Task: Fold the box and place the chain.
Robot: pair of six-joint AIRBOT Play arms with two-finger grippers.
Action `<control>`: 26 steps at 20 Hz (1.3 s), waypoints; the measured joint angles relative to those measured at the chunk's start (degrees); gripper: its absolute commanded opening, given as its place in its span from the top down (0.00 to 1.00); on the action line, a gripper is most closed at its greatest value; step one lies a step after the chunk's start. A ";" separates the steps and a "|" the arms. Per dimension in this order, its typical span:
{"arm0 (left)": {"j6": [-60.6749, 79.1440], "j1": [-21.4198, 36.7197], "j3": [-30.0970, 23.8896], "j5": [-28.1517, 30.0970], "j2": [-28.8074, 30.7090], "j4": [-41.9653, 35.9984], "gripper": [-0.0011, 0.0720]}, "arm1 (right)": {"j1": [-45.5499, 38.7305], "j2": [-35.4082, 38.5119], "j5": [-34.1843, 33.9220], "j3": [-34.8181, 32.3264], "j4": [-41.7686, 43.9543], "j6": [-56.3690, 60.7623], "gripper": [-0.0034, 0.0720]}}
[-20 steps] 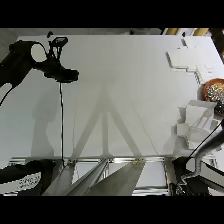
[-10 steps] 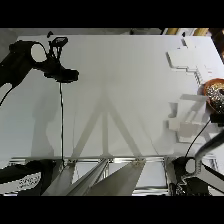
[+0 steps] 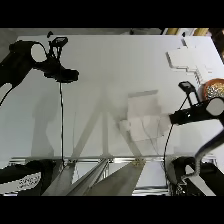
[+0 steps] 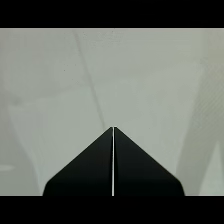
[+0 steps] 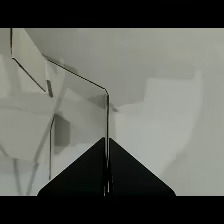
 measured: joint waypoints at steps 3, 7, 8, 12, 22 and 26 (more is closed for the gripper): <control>0.00 0.00 0.00 0.02 0.00 0.00 0.97 | 5.42 2.01 -2.62 -3.39 2.29 1.86 0.93; 0.31 0.00 0.00 2.01 -0.04 -0.48 0.69 | 8.48 2.86 -4.22 -4.92 3.52 2.97 0.93; 1.22 0.00 0.00 2.23 -0.13 -1.05 0.48 | 8.79 2.97 -4.59 -5.05 3.69 2.97 0.93; 11.61 -0.02 -0.70 0.28 -1.09 -9.31 0.26 | 9.40 3.13 -5.90 -5.38 3.98 3.19 0.93; 40.98 -8.63 -12.46 0.55 -6.23 -34.38 0.32 | 9.57 3.15 -7.10 -5.44 4.35 3.37 0.93; 50.51 -11.61 -13.68 4.35 -6.82 -43.25 0.29 | 9.57 3.17 -7.19 -5.44 4.37 3.37 0.93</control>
